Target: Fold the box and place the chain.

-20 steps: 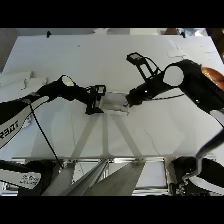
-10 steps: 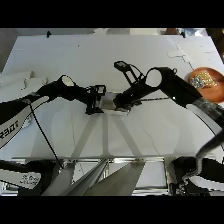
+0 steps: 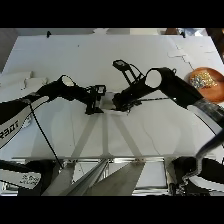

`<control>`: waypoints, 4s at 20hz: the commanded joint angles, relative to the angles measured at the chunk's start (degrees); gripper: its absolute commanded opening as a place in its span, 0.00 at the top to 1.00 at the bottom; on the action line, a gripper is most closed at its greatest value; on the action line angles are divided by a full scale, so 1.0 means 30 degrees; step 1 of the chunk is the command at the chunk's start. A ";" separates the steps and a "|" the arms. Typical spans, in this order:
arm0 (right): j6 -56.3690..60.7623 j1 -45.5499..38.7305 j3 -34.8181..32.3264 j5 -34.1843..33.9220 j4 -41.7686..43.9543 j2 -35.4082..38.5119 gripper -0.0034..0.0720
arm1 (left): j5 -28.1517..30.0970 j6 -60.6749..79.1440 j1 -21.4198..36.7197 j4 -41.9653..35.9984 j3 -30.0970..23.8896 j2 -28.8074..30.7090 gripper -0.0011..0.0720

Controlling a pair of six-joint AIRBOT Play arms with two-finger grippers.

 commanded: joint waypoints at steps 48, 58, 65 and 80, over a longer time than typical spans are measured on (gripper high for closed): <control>-0.5209 -0.1559 -0.1027 0.3257 -0.5268 0.1982 0.94 | 0.0007 0.0007 -0.0007 0.0007 0.0022 -0.0007 0.32; -0.6433 0.0452 0.0699 -0.1064 0.0998 0.2047 0.95 | 0.0000 0.0007 -0.0007 0.0007 0.0022 -0.0015 0.32; -0.6790 0.0656 0.0699 -0.0896 0.1494 0.0838 0.72 | 0.0000 0.0007 -0.0007 0.0000 0.0022 -0.0015 0.32; -0.7009 -0.5588 0.0634 0.3803 -0.7366 0.1377 0.62 | 0.0000 0.0007 -0.0007 0.0007 0.0022 -0.0015 0.32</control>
